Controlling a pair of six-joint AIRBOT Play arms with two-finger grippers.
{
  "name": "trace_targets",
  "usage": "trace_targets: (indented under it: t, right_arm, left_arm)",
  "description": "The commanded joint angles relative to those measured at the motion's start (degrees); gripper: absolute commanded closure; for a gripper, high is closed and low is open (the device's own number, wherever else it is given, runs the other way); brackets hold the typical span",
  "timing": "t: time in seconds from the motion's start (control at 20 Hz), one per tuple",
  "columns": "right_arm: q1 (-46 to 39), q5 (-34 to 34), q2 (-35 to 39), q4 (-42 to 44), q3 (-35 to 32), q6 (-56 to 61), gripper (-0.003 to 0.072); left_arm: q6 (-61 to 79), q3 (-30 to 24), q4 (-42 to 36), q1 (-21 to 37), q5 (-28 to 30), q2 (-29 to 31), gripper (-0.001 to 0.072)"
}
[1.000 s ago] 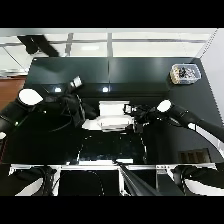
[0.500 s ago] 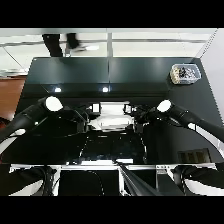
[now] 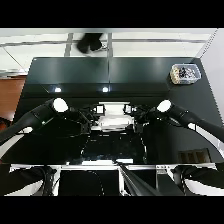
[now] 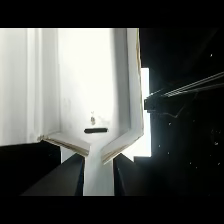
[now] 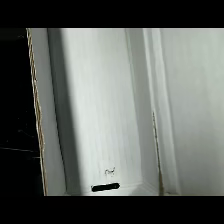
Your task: Fold the box and place the chain.
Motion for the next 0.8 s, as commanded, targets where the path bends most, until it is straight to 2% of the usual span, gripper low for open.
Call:
trace_targets:
  t: [0.0, 0.05, 0.25, 0.6, 0.65, 0.7, 0.75]
  right_arm:
    - [-0.02, 0.0, 0.02, 0.0, 0.04, 0.02, 0.0487]
    - [-0.02, 0.0, 0.0, 0.0, 0.04, 0.02, 0.0486]
    - [-0.02, 0.0, 0.0, 0.0, 0.04, 0.02, 0.0486]
    - [-0.02, 0.0, 0.0, 0.0, 0.04, 0.02, 0.0487]
    - [-0.02, 0.0, 0.0, 0.0, 0.04, 0.02, 0.0487]
    - [-0.02, 0.0, 0.0, 0.0, 0.04, 0.02, 0.0487]
    - [-0.02, 0.0, 0.02, 0.0, 0.04, 0.02, 0.0487]
  left_arm:
    - [0.11, 0.07, -2.12, -0.07, 0.66, -0.15, 0.05]
    - [0.09, 0.07, -2.54, -0.07, 1.53, -0.15, 0.0554]
    - [0.11, 0.02, -9.66, -0.63, 1.6, -2.21, 0.055]
    - [0.07, 0.02, -11.04, -1.49, 4.26, -2.99, 0.0549]
    - [-0.02, 0.02, -11.04, -1.46, 4.2, -2.99, 0.0567]
    - [-0.13, 0.02, -11.04, -1.46, 4.17, -2.99, 0.0684]
    - [-0.13, 0.02, -11.04, -1.46, 4.2, -2.99, 0.068]
